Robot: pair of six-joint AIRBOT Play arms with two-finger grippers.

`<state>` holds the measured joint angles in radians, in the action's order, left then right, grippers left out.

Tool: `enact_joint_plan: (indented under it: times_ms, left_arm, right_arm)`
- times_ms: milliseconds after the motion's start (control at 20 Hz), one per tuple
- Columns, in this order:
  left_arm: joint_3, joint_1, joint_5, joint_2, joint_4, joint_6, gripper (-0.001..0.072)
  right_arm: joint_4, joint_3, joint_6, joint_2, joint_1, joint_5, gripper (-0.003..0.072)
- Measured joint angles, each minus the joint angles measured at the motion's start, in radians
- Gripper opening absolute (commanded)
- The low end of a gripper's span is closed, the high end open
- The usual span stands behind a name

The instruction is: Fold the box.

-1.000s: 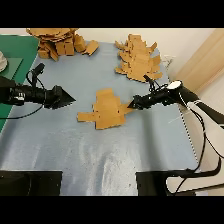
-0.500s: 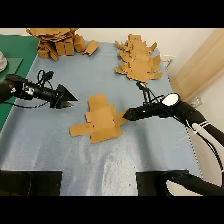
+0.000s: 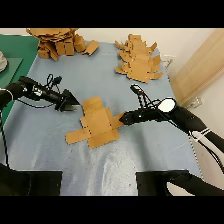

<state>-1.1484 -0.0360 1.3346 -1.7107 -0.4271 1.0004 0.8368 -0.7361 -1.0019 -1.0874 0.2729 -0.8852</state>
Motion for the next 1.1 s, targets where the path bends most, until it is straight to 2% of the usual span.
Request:
enact_joint_plan:
  times_ms: [300, 750, 850, 1100]
  left_arm:
    - [-0.005, 0.064, -0.013, -0.063, -0.017, -0.006, 0.0468]
    - [-0.075, 0.121, -0.07, -0.079, 0.015, -0.041, 0.0465]
    - [-0.087, 0.128, -0.066, -0.081, 0.024, -0.045, 0.0256]
    - [-0.098, 0.134, 0.003, -0.082, 0.057, -0.082, 0.0243]
  right_arm:
    - [0.01, 0.002, -0.015, 0.047, 0.013, 0.002, 0.0003]
    - [-0.003, 0.028, -0.029, 0.065, 0.021, 0.005, 0.0003]
    - [-0.004, 0.038, -0.03, 0.065, 0.025, 0.01, 0.0002]
    - [0.003, 0.054, -0.037, 0.064, 0.027, 0.032, 0.0003]
